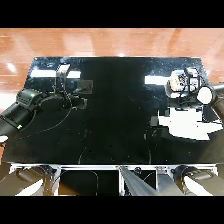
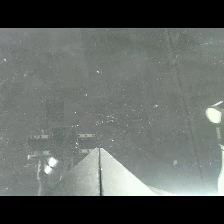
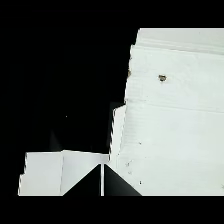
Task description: Fold the box and place the chain.
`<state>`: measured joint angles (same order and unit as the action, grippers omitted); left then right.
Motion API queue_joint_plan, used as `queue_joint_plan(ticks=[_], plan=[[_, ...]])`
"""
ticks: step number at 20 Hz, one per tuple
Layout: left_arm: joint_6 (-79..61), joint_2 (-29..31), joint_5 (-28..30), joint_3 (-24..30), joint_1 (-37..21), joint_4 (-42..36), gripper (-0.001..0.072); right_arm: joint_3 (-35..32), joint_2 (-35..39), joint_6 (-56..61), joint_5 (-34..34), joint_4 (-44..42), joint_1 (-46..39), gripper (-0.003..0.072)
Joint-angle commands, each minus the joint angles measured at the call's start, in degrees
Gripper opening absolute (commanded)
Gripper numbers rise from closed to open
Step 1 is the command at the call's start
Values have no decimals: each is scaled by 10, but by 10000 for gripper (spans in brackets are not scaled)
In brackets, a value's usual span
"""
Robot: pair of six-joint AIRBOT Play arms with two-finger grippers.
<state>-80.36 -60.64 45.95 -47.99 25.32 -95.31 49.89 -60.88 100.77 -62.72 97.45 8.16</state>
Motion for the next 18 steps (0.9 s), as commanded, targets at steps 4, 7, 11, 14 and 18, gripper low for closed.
queue_joint_plan(ticks=[4,7,11,14,18], plan=[[0,0,0,0,0,0,22,0,0,0,36,1,0,34],[0,0,0,0,0,0,22,0,0,0,36,-15,1,34],[0,-5,-59,0,0,-1,22,0,0,-1,26,-4,1,37],[0,-13,-121,0,0,-1,22,0,0,-75,11,-57,1,720],[1,-15,-150,0,1,-1,32,0,0,-138,33,-65,-27,720]])
